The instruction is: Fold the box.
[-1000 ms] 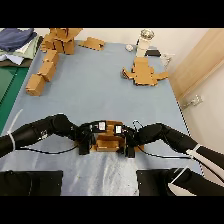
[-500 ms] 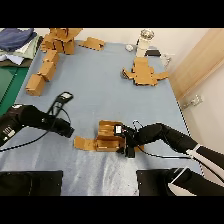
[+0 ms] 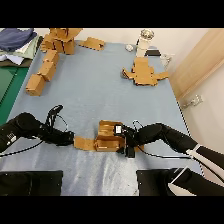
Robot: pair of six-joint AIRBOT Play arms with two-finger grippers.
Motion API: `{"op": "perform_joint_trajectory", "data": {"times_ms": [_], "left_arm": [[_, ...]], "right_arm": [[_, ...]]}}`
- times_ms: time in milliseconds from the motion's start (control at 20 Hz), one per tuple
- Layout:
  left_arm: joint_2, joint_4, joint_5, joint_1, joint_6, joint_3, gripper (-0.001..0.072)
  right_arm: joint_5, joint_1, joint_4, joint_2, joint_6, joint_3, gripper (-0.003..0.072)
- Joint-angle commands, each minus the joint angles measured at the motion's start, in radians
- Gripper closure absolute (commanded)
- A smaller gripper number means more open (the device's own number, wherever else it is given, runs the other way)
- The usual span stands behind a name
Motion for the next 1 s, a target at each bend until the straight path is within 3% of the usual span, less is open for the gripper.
{"op": "perform_joint_trajectory", "data": {"times_ms": [0, 100, 400, 700, 950], "left_arm": [[-0.028, -0.105, 0.039, 0.003, 0.05, -0.039, 0.0698], [-0.049, -0.165, 0.043, -0.034, 0.119, -0.039, 0.0698], [-0.094, -0.252, 0.181, -0.212, 0.115, -0.039, 0.0699], [-0.093, -0.362, 0.198, -0.275, 0.177, -0.014, 0.0697], [-0.092, -0.336, 0.195, -0.265, 0.168, 0.044, 0.0697]], "right_arm": [[0.0, 0.0, 0.0, 0.0, 0.0, -0.001, 0.0189], [0.0, 0.0, 0.0, 0.0, 0.0, -0.001, 0.0189], [0.0, 0.0, 0.0, 0.0, 0.0, -0.001, 0.0189], [0.0, 0.0, 0.0, 0.0, 0.0, -0.001, 0.0189], [0.0, 0.0, 0.0, 0.0, 0.0, -0.001, 0.0189]]}}
